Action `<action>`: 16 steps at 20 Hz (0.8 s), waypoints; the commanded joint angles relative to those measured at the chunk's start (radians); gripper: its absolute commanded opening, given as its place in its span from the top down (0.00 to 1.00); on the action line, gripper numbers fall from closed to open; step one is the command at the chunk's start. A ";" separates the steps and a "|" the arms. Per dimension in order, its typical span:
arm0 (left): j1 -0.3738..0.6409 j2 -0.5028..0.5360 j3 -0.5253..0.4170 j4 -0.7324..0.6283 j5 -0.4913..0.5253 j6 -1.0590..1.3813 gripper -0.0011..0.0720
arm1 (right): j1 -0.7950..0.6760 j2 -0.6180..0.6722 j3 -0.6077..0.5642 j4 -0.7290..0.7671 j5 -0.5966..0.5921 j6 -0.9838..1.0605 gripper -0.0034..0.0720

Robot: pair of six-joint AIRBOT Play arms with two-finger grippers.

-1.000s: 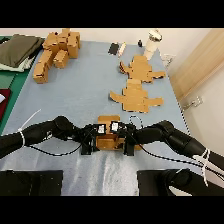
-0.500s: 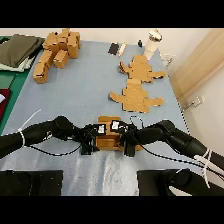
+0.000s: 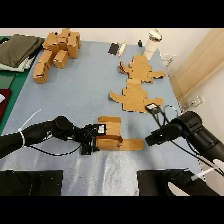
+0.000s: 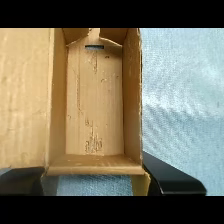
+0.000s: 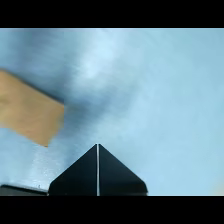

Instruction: Fold the box.

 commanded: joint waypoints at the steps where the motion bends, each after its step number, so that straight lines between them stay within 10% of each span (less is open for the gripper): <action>1: 0.000 0.000 0.001 0.000 0.000 0.000 0.16 | -0.211 -0.023 -0.061 0.311 0.057 -0.038 0.95; 16: 0.000 0.000 0.001 0.000 0.000 0.000 0.16 | -0.280 -0.056 -0.122 0.613 0.052 -0.317 0.95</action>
